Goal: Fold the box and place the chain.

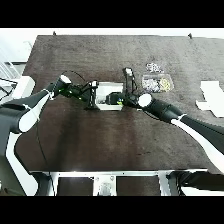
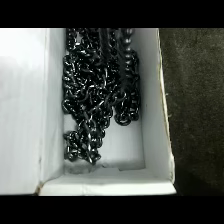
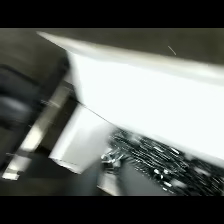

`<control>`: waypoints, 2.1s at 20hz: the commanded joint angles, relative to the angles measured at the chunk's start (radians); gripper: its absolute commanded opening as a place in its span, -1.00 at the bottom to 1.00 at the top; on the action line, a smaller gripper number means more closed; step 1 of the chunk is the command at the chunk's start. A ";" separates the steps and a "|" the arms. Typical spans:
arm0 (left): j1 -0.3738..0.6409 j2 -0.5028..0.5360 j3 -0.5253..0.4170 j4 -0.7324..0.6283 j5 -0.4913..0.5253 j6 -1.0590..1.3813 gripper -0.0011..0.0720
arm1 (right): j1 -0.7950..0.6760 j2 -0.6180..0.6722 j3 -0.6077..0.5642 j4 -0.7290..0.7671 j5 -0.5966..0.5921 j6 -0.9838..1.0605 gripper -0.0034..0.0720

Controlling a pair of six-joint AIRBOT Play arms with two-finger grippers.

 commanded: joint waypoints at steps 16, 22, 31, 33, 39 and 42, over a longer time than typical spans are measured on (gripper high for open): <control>0.000 0.000 0.001 0.000 0.000 0.000 -0.02 | -0.457 0.131 -0.163 -0.049 0.007 0.071 0.44; 0.000 0.000 0.001 0.000 0.000 0.000 -0.02 | -0.454 -0.063 -0.048 -0.007 0.005 0.069 0.39; 0.000 0.000 0.001 0.000 0.002 0.000 -0.02 | -0.438 -0.142 0.069 0.007 0.018 0.030 -0.87; 0.000 0.000 0.001 0.000 0.001 0.000 -0.02 | -0.427 -0.045 0.061 0.006 0.027 0.023 -0.87; 0.000 0.000 0.001 0.000 0.001 0.000 -0.02 | -0.376 0.364 0.069 -0.008 -0.010 -0.047 -0.87; 0.000 0.000 0.001 0.000 0.002 0.000 -0.02 | -0.333 0.480 0.069 -0.008 -0.010 -0.048 -0.87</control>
